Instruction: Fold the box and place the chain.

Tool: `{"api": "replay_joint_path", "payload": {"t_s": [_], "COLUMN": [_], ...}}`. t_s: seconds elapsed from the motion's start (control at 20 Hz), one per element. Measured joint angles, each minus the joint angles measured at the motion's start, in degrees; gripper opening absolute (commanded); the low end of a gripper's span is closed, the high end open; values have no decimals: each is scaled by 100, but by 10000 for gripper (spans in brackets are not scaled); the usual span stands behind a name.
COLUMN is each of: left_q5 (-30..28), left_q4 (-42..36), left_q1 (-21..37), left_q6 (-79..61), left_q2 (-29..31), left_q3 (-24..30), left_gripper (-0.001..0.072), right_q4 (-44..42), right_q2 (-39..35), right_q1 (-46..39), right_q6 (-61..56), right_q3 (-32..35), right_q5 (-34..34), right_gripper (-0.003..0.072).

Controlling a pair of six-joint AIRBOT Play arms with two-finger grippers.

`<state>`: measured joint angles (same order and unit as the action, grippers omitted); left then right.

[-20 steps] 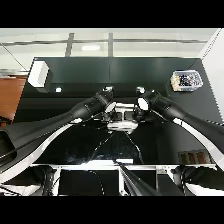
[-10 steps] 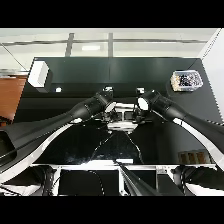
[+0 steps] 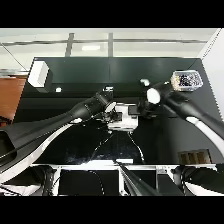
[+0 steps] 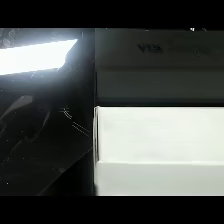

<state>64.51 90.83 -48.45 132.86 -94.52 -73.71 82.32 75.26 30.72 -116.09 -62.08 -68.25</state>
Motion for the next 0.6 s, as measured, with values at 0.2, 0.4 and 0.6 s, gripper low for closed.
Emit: {"api": "replay_joint_path", "payload": {"t_s": [0.2, 0.4, 0.6], "left_q5": [4, 4, 7], "left_q4": [0, 0, 2], "left_q1": [0, 0, 0], "left_q6": [2, 11, 11], "left_q2": [0, 0, 0], "left_q3": [0, -2, 0], "left_gripper": [28, 27, 28], "right_q4": [898, 2249, 2044], "right_q2": [-1016, -1263, -581], "right_q1": [-608, -1845, -3204], "right_q6": [382, 466, 704], "right_q3": [-107, -68, -192], "right_q5": [-129, 496, 1668], "right_gripper": [568, 710, 709]}}
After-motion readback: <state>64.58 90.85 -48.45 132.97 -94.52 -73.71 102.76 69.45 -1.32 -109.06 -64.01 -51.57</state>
